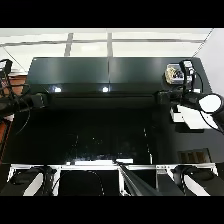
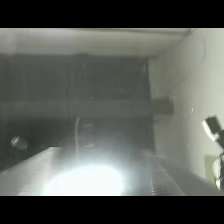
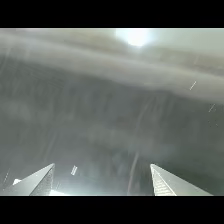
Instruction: Fold the box and place the chain.
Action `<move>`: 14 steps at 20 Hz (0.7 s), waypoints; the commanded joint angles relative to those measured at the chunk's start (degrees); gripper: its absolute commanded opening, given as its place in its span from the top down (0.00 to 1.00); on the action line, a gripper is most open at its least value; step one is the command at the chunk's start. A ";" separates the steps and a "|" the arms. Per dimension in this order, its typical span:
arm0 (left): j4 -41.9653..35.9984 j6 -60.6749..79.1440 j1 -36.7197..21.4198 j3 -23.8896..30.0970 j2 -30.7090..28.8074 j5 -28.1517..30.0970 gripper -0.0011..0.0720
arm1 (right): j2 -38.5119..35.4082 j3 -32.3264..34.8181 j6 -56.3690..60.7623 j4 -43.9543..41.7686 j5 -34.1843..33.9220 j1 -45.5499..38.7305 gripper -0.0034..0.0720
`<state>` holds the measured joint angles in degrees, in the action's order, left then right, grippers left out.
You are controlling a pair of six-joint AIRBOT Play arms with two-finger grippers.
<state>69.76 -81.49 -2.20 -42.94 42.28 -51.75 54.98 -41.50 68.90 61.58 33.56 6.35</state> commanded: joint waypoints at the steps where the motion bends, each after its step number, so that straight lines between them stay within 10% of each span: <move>1: -1.97 0.02 0.07 0.00 3.87 2.25 0.02 | 3.98 -0.52 8.79 7.98 -9.53 -4.28 0.02; 5: -2.16 0.04 0.13 0.00 8.41 -1.88 0.02 | 9.70 -9.38 22.95 20.57 -2.64 -29.77 0.02; 14: -2.97 0.07 0.09 -0.02 10.45 -4.48 0.02 | 32.59 -36.94 2.27 12.61 36.04 -60.48 0.02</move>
<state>66.81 -81.45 -2.09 -42.94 52.34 -54.94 79.64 -70.08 77.80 78.59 54.48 -47.42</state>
